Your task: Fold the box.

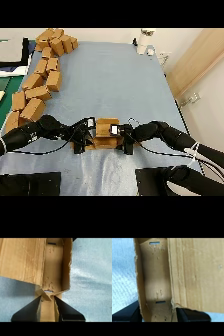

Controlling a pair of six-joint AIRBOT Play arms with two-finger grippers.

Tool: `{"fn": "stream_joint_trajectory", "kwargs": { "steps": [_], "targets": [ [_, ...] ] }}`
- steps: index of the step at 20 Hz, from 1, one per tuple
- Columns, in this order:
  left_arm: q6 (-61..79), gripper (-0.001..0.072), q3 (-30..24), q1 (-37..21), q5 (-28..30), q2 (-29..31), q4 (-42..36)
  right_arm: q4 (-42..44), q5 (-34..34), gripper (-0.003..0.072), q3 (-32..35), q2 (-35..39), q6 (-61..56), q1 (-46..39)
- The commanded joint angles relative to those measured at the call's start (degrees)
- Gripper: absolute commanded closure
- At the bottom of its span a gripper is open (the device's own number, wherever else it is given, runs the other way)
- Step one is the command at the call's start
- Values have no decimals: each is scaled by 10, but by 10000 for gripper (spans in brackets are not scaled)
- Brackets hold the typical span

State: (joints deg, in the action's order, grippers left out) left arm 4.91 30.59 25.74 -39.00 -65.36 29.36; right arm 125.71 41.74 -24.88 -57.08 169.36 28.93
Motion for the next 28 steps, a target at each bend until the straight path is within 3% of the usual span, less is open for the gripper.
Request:
{"fn": "stream_joint_trajectory", "kwargs": {
  "steps": [1, 2, 11, 24, 27, 28],
  "targets": [
    [4, 514, 1, 0, 0, 0, -22, 0, -1, 176, 0, 0, 0, 0],
    [12, 622, 1, 0, -2, 0, -36, 0, -1, 176, 0, 0, 0, 0],
    [35, 617, 0, 7, -4, 0, -61, 0, -1, 176, 0, 0, 0, 0],
    [31, 614, 0, -40, -5, 1, 8, 0, -1, 176, 0, 0, 0, 0],
    [31, 327, 0, -40, -30, 11, 51, 0, -1, 176, 0, 0, 0, 0],
    [30, 319, 0, -40, -52, 17, 54, 0, -1, 176, 0, 0, 0, 0]
  ]
}}
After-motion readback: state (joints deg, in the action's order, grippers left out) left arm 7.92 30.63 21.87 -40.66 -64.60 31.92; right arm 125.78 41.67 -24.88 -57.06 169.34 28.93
